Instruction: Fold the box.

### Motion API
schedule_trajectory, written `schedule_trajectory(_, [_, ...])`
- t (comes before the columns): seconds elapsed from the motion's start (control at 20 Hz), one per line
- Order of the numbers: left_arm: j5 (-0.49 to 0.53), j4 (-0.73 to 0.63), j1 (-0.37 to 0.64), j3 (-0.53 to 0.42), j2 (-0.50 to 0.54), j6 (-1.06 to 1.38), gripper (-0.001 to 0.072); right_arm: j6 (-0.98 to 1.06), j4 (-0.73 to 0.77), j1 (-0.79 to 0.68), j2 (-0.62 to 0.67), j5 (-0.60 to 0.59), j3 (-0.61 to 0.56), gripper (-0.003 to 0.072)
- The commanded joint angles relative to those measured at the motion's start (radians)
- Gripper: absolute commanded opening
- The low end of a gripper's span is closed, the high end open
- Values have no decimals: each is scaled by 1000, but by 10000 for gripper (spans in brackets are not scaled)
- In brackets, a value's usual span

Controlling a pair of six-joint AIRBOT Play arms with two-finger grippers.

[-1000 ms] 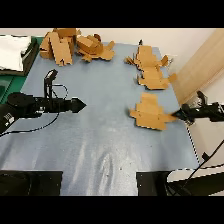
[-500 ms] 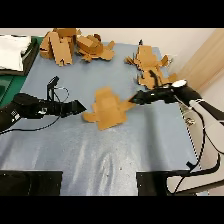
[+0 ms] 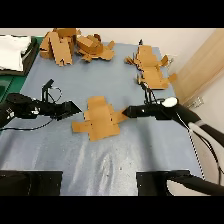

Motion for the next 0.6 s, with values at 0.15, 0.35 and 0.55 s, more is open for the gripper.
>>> schedule_trajectory(0.15, [17,3,6,0,-1,11,689,-48,-10,9,244,-54,-221,10])
schedule_trajectory(0.35, [-4,-2,6,0,-1,11,690,-48,-19,9,231,-51,-221,180])
schedule_trajectory(0.55, [-14,-2,6,0,-1,11,690,-48,-26,9,166,-46,-220,180])
